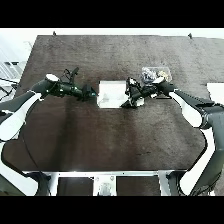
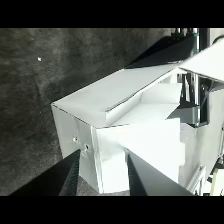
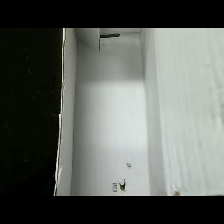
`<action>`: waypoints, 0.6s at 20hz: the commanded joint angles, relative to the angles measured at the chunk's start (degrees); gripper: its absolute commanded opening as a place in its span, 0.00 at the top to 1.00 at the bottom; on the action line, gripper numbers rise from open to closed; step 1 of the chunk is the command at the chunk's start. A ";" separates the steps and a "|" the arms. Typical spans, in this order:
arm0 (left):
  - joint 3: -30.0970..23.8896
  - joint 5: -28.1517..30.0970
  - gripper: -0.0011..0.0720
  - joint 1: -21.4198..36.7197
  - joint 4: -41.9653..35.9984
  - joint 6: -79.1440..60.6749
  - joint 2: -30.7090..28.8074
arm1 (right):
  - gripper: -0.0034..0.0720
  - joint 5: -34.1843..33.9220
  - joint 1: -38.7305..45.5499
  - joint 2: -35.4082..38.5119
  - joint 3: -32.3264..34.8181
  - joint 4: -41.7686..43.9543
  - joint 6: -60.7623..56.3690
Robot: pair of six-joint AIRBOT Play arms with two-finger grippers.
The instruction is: Fold the box and place the chain.
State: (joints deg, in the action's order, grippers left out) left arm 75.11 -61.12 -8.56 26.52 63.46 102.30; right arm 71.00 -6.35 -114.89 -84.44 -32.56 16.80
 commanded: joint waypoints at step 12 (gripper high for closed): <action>2.56 4.15 0.50 -5.25 14.36 12.90 -2.93 | 0.35 0.02 0.00 -0.02 -0.02 0.02 -0.02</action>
State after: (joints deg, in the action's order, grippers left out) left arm 76.25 -58.41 -12.34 34.68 71.05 99.96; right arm 71.00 -6.35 -114.89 -84.44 -32.56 16.78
